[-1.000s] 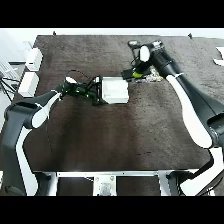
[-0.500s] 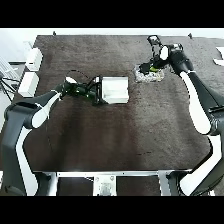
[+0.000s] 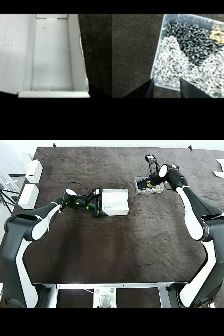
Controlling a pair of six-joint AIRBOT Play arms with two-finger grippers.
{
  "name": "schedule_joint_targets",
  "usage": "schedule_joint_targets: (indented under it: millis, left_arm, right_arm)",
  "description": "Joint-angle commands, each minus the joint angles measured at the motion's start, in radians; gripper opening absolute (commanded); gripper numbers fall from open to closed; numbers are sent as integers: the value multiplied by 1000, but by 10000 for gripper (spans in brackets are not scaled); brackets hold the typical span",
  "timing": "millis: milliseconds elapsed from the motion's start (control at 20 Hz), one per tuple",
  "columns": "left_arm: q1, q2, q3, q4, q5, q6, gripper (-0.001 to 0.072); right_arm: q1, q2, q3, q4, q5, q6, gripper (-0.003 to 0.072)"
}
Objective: Fold the box and place the chain.
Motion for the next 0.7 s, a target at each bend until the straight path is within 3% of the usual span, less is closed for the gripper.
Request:
schedule_joint_targets:
  millis: [0, 50, 200, 300, 650]
  left_arm:
    - [-1, 0, 0, 0, 0, 0, 526]
    - [-1, 0, 0, 0, 0, 0, 526]
    - [-1, 0, 0, 0, 0, 0, 526]
    - [-1, 0, 0, 0, 0, 0, 526]
    - [-1, 0, 0, 0, 0, 0, 526]
  right_arm:
    - [0, -30, 1, 27, -11, -13, 364]
    - [0, -38, 1, 27, -11, -14, 364]
    - [0, -41, 3, 27, -11, -17, 238]
    - [0, -40, 3, 26, -11, -17, 24]
    - [0, 68, 16, 24, -8, -16, 0]
